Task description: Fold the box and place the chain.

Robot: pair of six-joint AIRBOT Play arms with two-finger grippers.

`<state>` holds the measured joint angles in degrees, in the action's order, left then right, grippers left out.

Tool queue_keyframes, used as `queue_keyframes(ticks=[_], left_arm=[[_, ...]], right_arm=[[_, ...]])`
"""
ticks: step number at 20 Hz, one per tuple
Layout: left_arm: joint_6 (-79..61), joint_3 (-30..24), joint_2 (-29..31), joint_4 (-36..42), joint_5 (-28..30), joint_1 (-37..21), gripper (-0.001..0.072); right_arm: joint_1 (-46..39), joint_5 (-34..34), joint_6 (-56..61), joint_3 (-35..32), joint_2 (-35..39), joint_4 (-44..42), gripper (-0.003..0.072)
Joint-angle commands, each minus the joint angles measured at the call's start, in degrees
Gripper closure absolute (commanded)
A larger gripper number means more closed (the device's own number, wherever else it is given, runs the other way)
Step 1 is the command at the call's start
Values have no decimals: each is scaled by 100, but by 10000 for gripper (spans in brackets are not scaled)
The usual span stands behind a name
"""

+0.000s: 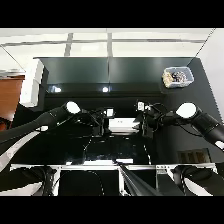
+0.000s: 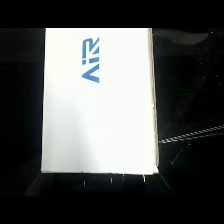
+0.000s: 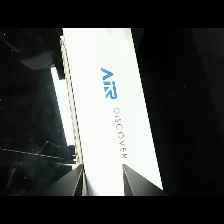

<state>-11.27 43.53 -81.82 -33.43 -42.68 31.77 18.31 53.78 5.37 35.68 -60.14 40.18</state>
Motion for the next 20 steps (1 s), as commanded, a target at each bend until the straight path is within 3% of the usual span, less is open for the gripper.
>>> queue_keyframes(ticks=[1,6,10,14,16,18,20], left_arm=[[-11,2,-2,0,2,0,359],[-11,2,-2,0,4,0,359],[-11,2,-2,0,4,0,359],[-11,2,-2,2,4,0,359],[-9,2,-2,0,2,0,359],[-9,2,-2,2,2,0,359],[-9,2,-2,2,4,0,359]], right_arm=[[2,4,-2,0,-2,26,397],[2,33,48,-160,-2,105,397],[-28,140,767,-118,48,188,396],[-323,964,2702,238,326,162,407],[-522,1368,3930,229,361,149,677],[-553,1458,4675,138,358,28,676],[-555,1207,4824,-11,343,-702,676]])
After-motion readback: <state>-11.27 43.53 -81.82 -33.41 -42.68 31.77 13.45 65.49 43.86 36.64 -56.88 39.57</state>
